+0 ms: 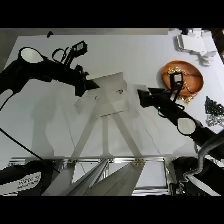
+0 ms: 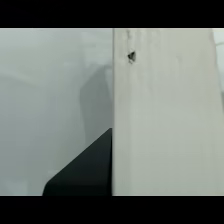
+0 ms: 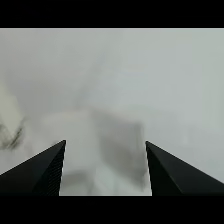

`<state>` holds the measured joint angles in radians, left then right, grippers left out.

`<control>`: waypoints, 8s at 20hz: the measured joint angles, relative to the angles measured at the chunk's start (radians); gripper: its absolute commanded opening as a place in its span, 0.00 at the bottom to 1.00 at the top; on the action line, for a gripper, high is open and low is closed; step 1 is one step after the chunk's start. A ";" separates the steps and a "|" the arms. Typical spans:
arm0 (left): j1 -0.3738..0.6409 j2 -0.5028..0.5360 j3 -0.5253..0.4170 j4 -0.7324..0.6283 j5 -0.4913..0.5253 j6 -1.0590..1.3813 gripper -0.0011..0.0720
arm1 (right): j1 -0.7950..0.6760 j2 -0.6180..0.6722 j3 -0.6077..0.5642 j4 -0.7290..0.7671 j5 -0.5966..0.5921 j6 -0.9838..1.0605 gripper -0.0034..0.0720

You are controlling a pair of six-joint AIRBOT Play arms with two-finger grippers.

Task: Fold the box and place the chain.

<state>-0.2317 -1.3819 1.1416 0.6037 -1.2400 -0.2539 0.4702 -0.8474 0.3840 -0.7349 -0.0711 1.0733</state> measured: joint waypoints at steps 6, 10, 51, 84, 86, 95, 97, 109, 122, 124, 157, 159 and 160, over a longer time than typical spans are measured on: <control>-0.019 -0.035 -0.097 0.020 0.026 0.320 0.02 | -0.187 0.014 0.000 0.007 0.050 0.002 0.77; -0.024 -0.088 -0.109 0.047 0.107 0.436 0.02 | -0.236 0.015 0.000 0.008 0.109 0.002 0.77; -0.025 -0.235 -0.113 0.037 0.188 0.584 0.02 | -0.103 0.015 0.011 -0.050 0.547 -0.436 0.76; -0.025 -0.235 -0.113 0.040 0.189 0.584 0.02 | 0.084 -0.422 0.211 0.057 0.547 -0.656 0.97; -0.025 -0.235 -0.113 0.040 0.189 0.584 0.02 | 0.064 -0.426 0.230 0.054 0.554 -0.646 0.96; -0.025 -0.235 -0.113 0.040 0.189 0.584 0.02 | 0.006 -0.537 0.360 0.052 0.661 -0.856 0.97; -0.025 -0.235 -0.113 0.040 0.189 0.584 0.02 | -0.017 -0.562 0.385 0.053 0.704 -0.925 0.97; -0.025 -0.235 -0.113 0.040 0.189 0.584 0.02 | -0.094 -0.740 0.446 0.319 0.849 -1.378 0.92; -0.025 -0.235 -0.113 0.041 0.188 0.584 0.02 | -0.092 -0.771 0.453 0.352 0.871 -1.423 0.58; -0.025 -0.235 -0.113 0.041 0.188 0.584 0.02 | -0.092 -0.771 0.453 0.351 0.871 -1.423 0.58; 0.111 -0.018 -0.121 0.249 0.017 0.294 0.03 | -0.091 -0.771 0.453 0.351 0.872 -1.423 0.58; 0.074 -0.011 -0.137 0.223 -0.018 0.275 0.03 | -0.091 -0.771 0.453 0.351 0.872 -1.423 0.58; 0.053 -0.010 -0.148 0.214 -0.024 0.269 0.03 | -0.091 -0.771 0.453 0.351 0.872 -1.423 0.58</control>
<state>-0.1791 -1.3918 0.9936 0.8173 -1.2640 0.0147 0.3790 -1.6184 0.8371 -0.3843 0.8005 -0.3492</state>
